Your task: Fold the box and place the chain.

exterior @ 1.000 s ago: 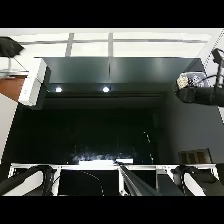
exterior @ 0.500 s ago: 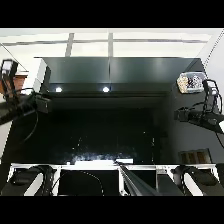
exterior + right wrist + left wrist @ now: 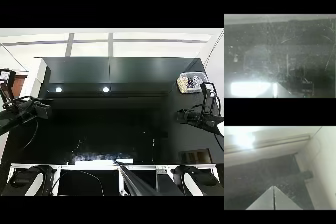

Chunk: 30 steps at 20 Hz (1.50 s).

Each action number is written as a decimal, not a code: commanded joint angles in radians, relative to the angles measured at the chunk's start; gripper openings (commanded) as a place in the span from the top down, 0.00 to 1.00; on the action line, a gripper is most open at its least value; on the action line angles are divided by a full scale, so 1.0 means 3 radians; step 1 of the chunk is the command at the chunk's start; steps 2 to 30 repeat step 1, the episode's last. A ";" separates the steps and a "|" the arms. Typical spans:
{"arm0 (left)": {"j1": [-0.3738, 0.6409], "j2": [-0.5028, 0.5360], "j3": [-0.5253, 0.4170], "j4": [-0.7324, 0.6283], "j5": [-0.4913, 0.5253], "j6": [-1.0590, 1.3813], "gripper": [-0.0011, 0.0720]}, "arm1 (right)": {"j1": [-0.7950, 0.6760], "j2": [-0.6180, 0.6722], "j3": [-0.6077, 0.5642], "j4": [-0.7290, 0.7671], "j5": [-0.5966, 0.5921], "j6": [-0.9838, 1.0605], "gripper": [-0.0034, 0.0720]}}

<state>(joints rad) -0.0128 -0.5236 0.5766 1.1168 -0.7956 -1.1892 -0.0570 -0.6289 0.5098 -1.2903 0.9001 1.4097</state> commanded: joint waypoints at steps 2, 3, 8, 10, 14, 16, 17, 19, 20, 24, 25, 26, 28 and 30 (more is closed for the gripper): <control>0.0004 0.0011 -0.0009 0.0000 0.0010 -0.0001 0.94 | 0.0004 0.0003 -0.0003 -0.0001 -0.0001 0.0001 0.90; 0.0004 0.0011 -0.0009 0.0000 0.0010 -0.0001 0.94 | 0.0004 0.0003 -0.0003 -0.0001 -0.0001 0.0001 0.90; 0.0004 0.0011 -0.0009 0.0000 0.0010 -0.0001 0.94 | 0.0004 0.0003 -0.0003 -0.0001 -0.0001 0.0001 0.90; 0.0004 0.0011 -0.0009 0.0000 0.0010 -0.0001 0.94 | 0.0004 0.0003 -0.0003 -0.0001 -0.0001 0.0001 0.90; 0.0004 0.0011 -0.0009 0.0000 0.0010 -0.0001 0.94 | 0.0004 0.0003 -0.0003 -0.0001 -0.0001 0.0001 0.90; 0.0004 0.0011 -0.0009 0.0000 0.0010 -0.0001 0.94 | 0.0004 0.0003 -0.0003 -0.0001 -0.0001 0.0001 0.90; 0.0004 0.0011 -0.0009 0.0000 0.0010 -0.0001 0.94 | 0.0004 0.0003 -0.0003 -0.0001 -0.0001 0.0001 0.90; 0.0004 0.0011 -0.0009 0.0000 0.0010 -0.0001 0.94 | 0.0004 0.0003 -0.0003 -0.0001 -0.0001 0.0001 0.90; 0.0004 0.0011 -0.0009 0.0000 0.0010 -0.0001 0.94 | 0.0004 0.0003 -0.0003 -0.0001 -0.0001 0.0001 0.90; 0.0004 0.0011 -0.0009 0.0000 0.0010 -0.0001 0.94 | 0.0004 0.0003 -0.0003 -0.0001 -0.0001 0.0001 0.90; 0.0004 0.0011 -0.0009 0.0000 0.0010 -0.0001 0.94 | 0.0004 0.0003 -0.0003 -0.0001 -0.0001 0.0001 0.90; 0.0004 0.0011 -0.0009 0.0000 0.0010 -0.0001 0.94 | 0.0004 0.0003 -0.0003 -0.0001 -0.0001 0.0001 0.90; 0.0004 0.0011 -0.0009 0.0000 0.0010 -0.0001 0.94 | 0.0004 0.0003 -0.0003 -0.0001 -0.0001 0.0001 0.90; 0.0004 0.0011 -0.0009 0.0000 0.0010 -0.0001 0.94 | 0.0004 0.0003 -0.0003 -0.0001 -0.0001 0.0001 0.90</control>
